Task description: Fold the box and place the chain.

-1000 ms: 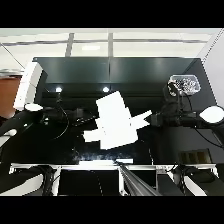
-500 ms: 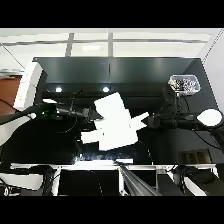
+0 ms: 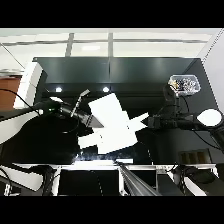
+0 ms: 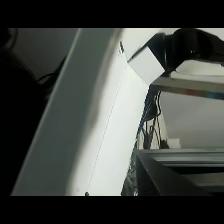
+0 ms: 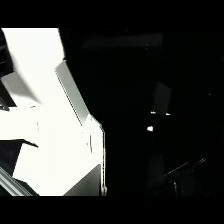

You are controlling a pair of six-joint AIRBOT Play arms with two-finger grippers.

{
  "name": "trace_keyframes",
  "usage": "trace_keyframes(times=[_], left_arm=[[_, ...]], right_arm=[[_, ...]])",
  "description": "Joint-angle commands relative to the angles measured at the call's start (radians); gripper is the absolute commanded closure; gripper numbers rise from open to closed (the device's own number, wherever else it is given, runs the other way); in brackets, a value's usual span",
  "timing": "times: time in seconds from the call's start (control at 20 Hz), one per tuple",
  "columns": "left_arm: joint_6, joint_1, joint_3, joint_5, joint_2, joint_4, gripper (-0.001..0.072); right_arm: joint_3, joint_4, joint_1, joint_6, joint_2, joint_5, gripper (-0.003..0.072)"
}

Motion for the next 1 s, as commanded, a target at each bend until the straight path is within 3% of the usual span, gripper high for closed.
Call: trace_keyframes(times=[0.0,0.1,0.15,0.45,0.5,0.55,0.6,0.65,0.7,0.95], left_arm=[[0.010,-0.008,0.028,-0.003,-0.006,0.064,0.0233],[0.012,-0.008,0.042,0.020,-0.006,0.064,0.0404],[0.012,-0.007,0.050,0.031,-0.006,0.064,0.0445],[0.012,-0.004,0.063,0.026,-0.007,0.060,0.0495],[0.016,-0.004,0.063,0.026,-0.007,0.063,0.0625],[0.044,-0.004,0.063,0.018,-0.007,0.065,0.0680],[0.058,-0.004,0.063,0.004,-0.007,0.065,0.0680],[0.061,-0.004,0.063,-0.008,-0.006,0.064,0.0681],[0.061,-0.004,0.066,-0.023,-0.006,0.068,0.0682],[0.061,-0.022,0.072,0.012,0.056,0.135,0.0686]], right_arm=[[-0.001,-0.004,0.001,0.000,0.001,-0.001,0.0661],[-0.001,-0.004,0.001,0.000,0.001,-0.001,0.0661],[-0.001,-0.005,0.001,0.000,0.001,-0.001,0.0661],[-0.001,-0.007,0.001,-0.007,0.001,-0.001,0.0661],[-0.001,-0.007,0.001,-0.006,0.001,-0.001,0.0660],[-0.001,-0.007,0.001,0.004,0.001,0.000,0.0659],[-0.001,-0.006,0.001,0.009,0.001,0.005,0.0536],[0.000,-0.011,-0.002,0.009,0.001,0.016,0.0176],[0.001,-0.031,-0.009,0.006,0.001,0.026,-0.0032],[0.121,-0.316,-0.103,0.000,0.001,0.120,-0.0034]])
